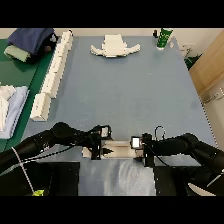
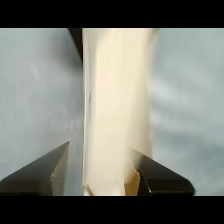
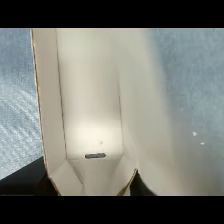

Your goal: Fold the box.

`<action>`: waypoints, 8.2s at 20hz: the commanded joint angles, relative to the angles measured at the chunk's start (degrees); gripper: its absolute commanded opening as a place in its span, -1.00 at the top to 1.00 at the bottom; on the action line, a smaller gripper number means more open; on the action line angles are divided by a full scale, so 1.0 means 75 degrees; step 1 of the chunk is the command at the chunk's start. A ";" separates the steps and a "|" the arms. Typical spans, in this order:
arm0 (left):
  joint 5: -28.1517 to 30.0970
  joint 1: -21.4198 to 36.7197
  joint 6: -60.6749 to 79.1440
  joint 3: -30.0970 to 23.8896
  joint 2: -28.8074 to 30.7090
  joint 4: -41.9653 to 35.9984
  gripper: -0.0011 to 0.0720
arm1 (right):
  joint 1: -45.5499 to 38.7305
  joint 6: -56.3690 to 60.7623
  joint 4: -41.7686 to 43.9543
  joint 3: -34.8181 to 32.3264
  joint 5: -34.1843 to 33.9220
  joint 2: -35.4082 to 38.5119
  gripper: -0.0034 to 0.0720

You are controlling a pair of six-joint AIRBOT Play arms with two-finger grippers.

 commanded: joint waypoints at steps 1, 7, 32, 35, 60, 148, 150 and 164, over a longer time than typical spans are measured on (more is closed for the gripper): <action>0.0294 0.0009 -0.0679 0.0006 0.0262 0.0055 -0.37 | -0.0003 0.0003 0.0000 0.0003 0.0029 0.0000 -0.22; 0.0029 0.0012 -0.5039 0.0006 0.1690 0.2923 -0.37 | -0.0003 0.0003 0.0000 0.0003 0.0029 0.0000 -0.22; -0.0638 0.0020 -1.2499 0.1923 -0.0793 0.2390 0.93 | -0.0003 0.0003 0.0000 0.0006 0.0029 0.0000 -0.22; -0.0825 0.0236 -1.2700 0.1923 -0.1498 0.2515 0.93 | -0.0003 0.0003 0.0000 0.0003 0.0029 0.0000 -0.22; -0.2929 0.0941 -0.8749 0.2535 0.0901 0.5039 0.93 | -0.0003 0.0003 0.0000 0.0003 0.0029 0.0000 -0.22; -0.1711 0.0181 -0.2291 -0.0326 0.0227 0.1699 0.16 | -0.0003 0.0003 -0.0003 0.0003 0.0029 0.0000 -0.22; -0.1638 0.0405 -0.2288 -0.0332 0.0487 0.1944 0.16 | -0.0003 0.0003 -0.0003 0.0003 0.0029 0.0000 -0.22; -0.0219 0.0746 -0.2133 -0.0758 0.1384 0.2396 0.16 | -0.0003 0.0003 -0.0003 0.0003 0.0029 0.0000 -0.22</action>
